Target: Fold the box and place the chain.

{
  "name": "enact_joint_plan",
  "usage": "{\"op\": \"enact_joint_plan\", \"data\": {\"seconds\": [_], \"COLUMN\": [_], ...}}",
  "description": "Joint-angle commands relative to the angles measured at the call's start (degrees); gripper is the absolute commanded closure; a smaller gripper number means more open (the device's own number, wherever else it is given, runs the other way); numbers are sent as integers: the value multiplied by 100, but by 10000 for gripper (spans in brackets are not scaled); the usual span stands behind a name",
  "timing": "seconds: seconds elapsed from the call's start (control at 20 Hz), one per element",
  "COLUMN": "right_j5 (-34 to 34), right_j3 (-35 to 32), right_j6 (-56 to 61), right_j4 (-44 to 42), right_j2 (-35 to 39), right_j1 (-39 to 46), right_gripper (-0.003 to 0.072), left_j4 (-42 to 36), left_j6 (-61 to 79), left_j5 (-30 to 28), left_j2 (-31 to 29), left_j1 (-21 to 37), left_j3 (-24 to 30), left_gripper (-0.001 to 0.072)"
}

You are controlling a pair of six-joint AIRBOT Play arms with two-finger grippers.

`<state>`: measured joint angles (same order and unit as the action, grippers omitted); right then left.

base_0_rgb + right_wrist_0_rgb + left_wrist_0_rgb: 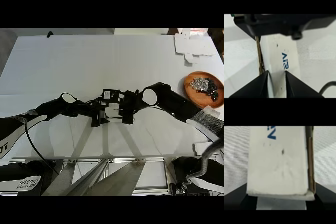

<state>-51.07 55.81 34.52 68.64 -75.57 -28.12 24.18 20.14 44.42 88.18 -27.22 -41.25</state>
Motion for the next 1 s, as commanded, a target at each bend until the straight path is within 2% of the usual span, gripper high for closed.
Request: {"op": "enact_joint_plan", "data": {"seconds": [0.0,0.2,0.25,0.3,0.55,0.6,0.75,0.95], "right_j5": [103,291,291,286,297,315,317,710], "right_j3": [-216,-352,-352,-352,-352,-352,-354,-693], "right_j6": [15,17,17,17,140,348,1019,1043], "right_j4": [-15,-46,-50,-50,-48,-55,-382,-2494], "right_j2": [7,9,15,28,428,538,730,715], "right_j1": [-94,-192,-192,-192,-188,-186,-140,267], "right_gripper": [494,475,372,322,328,344,677,677], "left_j4": [7,4,7,4,4,4,4,4], "left_j6": [-2,0,-2,-2,-2,-2,-2,-2], "left_j5": [-4,0,-2,-2,-2,-2,-4,-2], "left_j2": [-4,-4,-4,-4,-4,-4,-4,-4], "left_j1": [0,0,0,0,0,0,0,0], "left_j3": [2,2,2,2,2,2,2,2], "left_gripper": [425,425,425,425,425,425,425,425]}}
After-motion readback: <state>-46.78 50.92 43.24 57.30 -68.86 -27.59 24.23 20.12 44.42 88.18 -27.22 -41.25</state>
